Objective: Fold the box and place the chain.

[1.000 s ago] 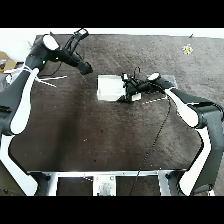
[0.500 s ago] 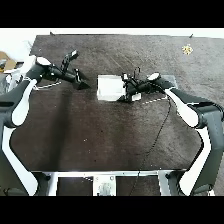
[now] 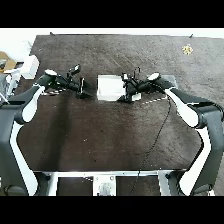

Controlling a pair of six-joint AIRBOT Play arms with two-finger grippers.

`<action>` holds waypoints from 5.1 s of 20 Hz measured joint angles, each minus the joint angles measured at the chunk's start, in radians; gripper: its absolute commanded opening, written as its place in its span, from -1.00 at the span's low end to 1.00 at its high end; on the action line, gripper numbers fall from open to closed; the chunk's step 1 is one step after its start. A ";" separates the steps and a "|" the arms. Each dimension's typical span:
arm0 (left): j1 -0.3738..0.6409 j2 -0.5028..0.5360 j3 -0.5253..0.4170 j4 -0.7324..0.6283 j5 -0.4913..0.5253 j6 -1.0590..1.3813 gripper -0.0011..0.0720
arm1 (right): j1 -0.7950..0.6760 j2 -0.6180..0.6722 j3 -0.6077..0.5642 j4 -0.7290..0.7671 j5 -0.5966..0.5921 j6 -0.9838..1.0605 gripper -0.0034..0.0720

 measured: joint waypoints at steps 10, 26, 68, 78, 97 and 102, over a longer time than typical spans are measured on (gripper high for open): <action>-0.043 -0.019 0.000 -0.038 -0.001 0.084 1.00 | -0.001 0.000 0.000 0.000 0.000 0.001 0.23; -0.064 -0.034 0.008 -0.046 0.070 0.166 0.99 | 0.000 0.001 0.000 0.002 0.000 0.001 0.23; -0.136 -0.061 0.009 -0.043 0.143 0.177 -0.53 | 0.000 0.001 0.000 0.000 0.000 -0.001 0.23; -0.136 -0.061 0.009 -0.043 0.143 0.156 -0.53 | 0.000 0.001 0.000 0.000 0.000 0.000 0.23; -0.136 -0.061 0.009 -0.046 0.143 0.143 -0.53 | 0.000 0.001 0.000 0.000 0.000 0.000 0.23; -0.136 -0.061 0.009 -0.046 0.143 0.142 -0.53 | 0.000 0.001 0.000 0.000 0.000 0.000 0.23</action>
